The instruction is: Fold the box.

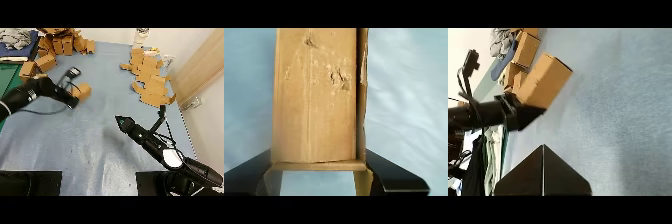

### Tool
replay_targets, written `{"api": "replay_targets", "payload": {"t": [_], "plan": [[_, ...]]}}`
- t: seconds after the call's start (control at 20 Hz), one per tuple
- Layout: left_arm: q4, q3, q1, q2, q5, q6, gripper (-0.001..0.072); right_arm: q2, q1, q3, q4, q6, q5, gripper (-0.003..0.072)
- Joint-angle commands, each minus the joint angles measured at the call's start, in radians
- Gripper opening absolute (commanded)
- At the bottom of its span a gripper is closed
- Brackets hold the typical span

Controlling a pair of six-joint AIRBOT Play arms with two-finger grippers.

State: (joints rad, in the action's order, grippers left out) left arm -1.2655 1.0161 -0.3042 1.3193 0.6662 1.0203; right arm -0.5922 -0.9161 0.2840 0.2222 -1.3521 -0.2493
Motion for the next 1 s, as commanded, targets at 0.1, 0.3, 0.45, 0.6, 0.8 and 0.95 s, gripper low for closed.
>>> {"api": "replay_targets", "payload": {"t": [0.1, 0.3, 0.45, 0.6, 0.8, 0.95], "plan": [[-0.043, 0.199, 0.254, 0.224, 0.049, 0.175, 0.0589, 0.001, 0.0, 0.0, -0.002, 0.011, -0.004, 0.0004], [-0.043, 0.278, 0.309, 0.342, 0.048, 0.209, 0.0589, 0.0, 0.0, 0.0, -0.003, 0.011, -0.028, 0.0004], [-0.044, 0.299, 0.323, 0.369, 0.02, 0.211, 0.0588, 0.0, 0.0, 0.0, -0.003, 0.011, -0.048, 0.0004], [-0.044, 0.31, 0.335, 0.369, 0.003, 0.212, 0.0588, -0.001, 0.0, 0.0, -0.002, 0.011, -0.056, 0.0005], [-0.051, 0.311, 0.338, 0.369, 0.027, 0.23, 0.0598, 0.0, 0.0, 0.0, -0.002, 0.011, -0.06, 0.0005], [-0.05, 0.312, 0.339, 0.368, 0.072, 0.238, 0.072, 0.0, 0.0, 0.0, -0.002, 0.011, -0.059, 0.0005]]}}
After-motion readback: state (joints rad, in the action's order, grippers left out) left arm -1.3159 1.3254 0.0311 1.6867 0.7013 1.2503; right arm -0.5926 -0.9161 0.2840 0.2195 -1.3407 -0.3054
